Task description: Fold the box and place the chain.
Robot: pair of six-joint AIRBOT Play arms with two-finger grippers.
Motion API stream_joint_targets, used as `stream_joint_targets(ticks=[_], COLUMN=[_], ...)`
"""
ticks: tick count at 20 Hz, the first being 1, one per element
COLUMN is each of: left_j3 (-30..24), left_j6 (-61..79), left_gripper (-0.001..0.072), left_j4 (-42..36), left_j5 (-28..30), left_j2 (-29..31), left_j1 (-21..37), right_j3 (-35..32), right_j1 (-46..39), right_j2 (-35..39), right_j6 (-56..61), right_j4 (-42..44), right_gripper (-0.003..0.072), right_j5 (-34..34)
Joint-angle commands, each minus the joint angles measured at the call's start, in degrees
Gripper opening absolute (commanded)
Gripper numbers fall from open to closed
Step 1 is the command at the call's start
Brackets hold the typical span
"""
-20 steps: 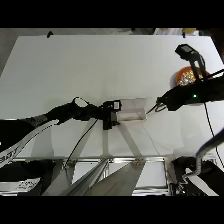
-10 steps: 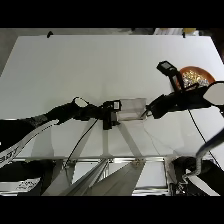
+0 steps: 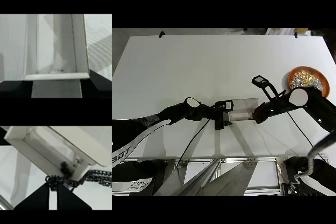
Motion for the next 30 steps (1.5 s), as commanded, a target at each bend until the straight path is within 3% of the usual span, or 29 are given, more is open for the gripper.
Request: stream_joint_targets(ticks=[1, 4, 8, 10, 11, 17, 22, 23, 30], left_j3=[0.04, 0.04, 0.04, 0.04, 0.04, 0.02, 0.04, 0.04, 0.04], left_j6=[0.02, 0.0, 0.0, 0.02, 0.0, 0.02, 0.02, 0.02, 0.0], left_gripper=[0.0208, 0.0208, 0.0208, 0.0208, 0.0208, 0.0208, 0.0208, 0.0208, 0.0208], left_j4=[0.02, 0.02, 0.0, 0.02, 0.02, 0.02, 0.02, 0.02, 0.02], left_j5=[0.0, 0.02, 0.02, 0.0, 0.02, 0.02, 0.02, 0.02, 0.02], left_j2=[0.0, 0.0, 0.0, 0.0, 0.0, 0.0, 0.0, 0.0, 0.0], left_j1=[-0.02, -0.02, -0.02, -0.02, -0.02, -0.02, 0.0, -0.02, -0.02], right_j3=[-0.15, -0.11, 1.16, 4.02, 5.16, 5.55, 2.93, 1.99, -0.24], right_j1=[0.37, 0.37, -0.48, -3.72, -6.14, -18.01, -18.25, -18.25, -18.25], right_j2=[-2.43, -2.4, 0.11, 1.18, 1.51, -1.92, -7.08, -7.91, -8.66], right_j6=[0.04, 0.2, 1.11, 4.44, 5.03, 9.75, 9.81, 10.4, 10.38], right_j4=[-1.36, -1.36, -5.31, -8.35, -9.09, -13.0, -13.4, -13.35, -13.42], right_gripper=[0.0062, 0.0198, 0.0196, 0.0191, 0.0152, 0.0148, 0.0149, 0.0176, 0.0199], right_j5=[-0.68, -1.16, -0.5, 0.98, 1.44, 1.44, 0.72, -0.02, -4.46])
